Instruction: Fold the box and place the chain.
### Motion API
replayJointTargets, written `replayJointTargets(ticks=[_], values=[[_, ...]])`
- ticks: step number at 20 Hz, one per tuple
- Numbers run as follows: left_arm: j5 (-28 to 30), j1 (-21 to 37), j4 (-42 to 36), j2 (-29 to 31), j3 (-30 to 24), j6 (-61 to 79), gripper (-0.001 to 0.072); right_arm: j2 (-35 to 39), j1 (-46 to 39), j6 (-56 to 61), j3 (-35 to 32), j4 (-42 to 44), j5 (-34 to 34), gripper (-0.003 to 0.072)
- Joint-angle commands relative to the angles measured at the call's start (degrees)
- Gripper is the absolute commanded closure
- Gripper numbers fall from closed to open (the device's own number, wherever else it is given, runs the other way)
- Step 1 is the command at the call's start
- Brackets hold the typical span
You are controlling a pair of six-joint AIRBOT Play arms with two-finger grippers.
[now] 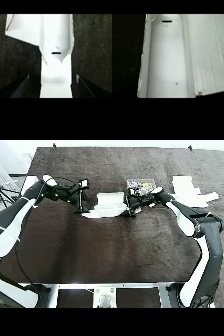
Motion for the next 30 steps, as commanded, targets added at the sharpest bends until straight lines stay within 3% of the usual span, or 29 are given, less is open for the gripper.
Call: replayJointTargets(ticks=[1,7,20,21,22,30], values=[[2.2,-0.7,-2.1,0.0,-1.2,0.9,-0.0001,0.0,0.0,0.0,0.0,0.0,0.0,0.0105],[6.6,-6.2,0.1,-1.8,-1.2,-1.1,-0.0001,0.0,0.0,0.0,0.0,0.0,0.0,0.0105],[12.3,-6.5,1.8,-2.7,-1.2,-3.5,0.0003,0.0,0.0,0.0,0.0,0.0,0.0,0.0105],[12.3,-6.5,3.2,-2.7,-1.2,-4.7,0.008,0.0,0.0,0.0,0.0,0.0,0.0,0.0105],[12.3,-6.5,5.0,-2.8,-1.2,-5.6,0.0112,0.0,0.0,0.0,0.0,0.0,0.0,0.0104],[10.5,-6.6,4.2,-2.8,-1.2,-5.5,0.0113,0.0,0.0,0.0,0.0,0.0,0.0,0.0105]])
